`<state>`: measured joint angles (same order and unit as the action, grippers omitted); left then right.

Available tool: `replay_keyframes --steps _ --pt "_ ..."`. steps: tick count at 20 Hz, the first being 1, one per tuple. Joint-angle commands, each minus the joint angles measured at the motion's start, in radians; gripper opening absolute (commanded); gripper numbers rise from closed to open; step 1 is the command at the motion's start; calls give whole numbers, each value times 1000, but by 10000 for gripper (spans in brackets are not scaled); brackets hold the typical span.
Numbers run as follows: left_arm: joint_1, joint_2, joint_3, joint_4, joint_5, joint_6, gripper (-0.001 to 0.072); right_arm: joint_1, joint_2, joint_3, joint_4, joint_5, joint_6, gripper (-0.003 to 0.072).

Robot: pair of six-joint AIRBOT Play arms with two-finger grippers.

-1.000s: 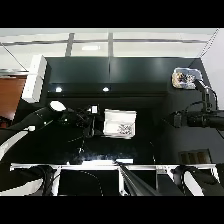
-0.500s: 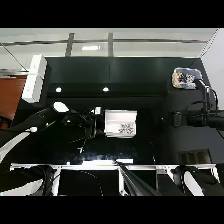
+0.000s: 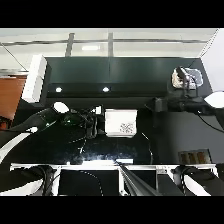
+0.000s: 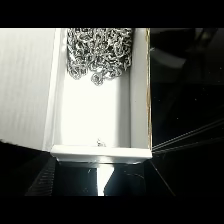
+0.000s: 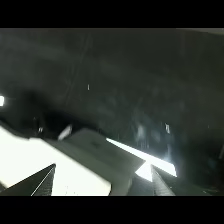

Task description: Fold the box and place the chain.

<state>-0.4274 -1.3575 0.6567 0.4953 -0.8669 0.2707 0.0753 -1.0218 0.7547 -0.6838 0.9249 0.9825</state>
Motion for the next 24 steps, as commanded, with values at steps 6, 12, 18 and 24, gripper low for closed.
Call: replay_keyframes --steps 6,12,18,24 --pt "-1 -1 0 2 2 0 394 149 -174 100 30 -6 -227 676" --pt "-1 -1 0 2 2 0 394 171 -139 129 24 249 -688 676" --pt "-1 0 0 2 2 0 394 235 -130 128 -82 279 -719 676" --pt "-1 -1 0 2 2 0 394 260 -130 112 -102 260 -725 676"
